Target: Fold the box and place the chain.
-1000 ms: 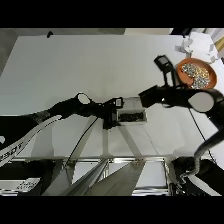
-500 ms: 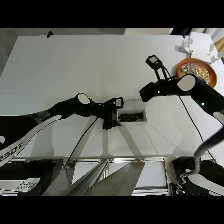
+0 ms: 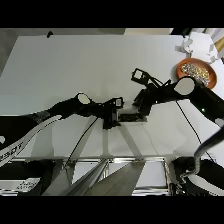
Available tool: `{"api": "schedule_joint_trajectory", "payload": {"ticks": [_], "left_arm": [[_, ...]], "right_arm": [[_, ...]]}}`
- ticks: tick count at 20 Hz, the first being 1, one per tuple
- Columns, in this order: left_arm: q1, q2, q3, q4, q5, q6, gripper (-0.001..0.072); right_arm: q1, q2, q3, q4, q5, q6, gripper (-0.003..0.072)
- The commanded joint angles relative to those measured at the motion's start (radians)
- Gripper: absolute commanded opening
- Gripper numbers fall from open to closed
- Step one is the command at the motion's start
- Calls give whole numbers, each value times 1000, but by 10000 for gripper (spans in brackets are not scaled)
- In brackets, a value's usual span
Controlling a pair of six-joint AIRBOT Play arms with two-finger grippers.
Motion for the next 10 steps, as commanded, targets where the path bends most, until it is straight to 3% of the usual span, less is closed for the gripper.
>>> {"api": "schedule_joint_trajectory", "payload": {"ticks": [1, 10], "left_arm": [[0, 1, 0, 0, 0, 0, 207], [0, 1, 0, 0, 0, 0, 207]], "right_arm": [[50, 14, 0, 13, 122, -126, 301], [87, 13, 0, -167, 55, -122, 337]]}}
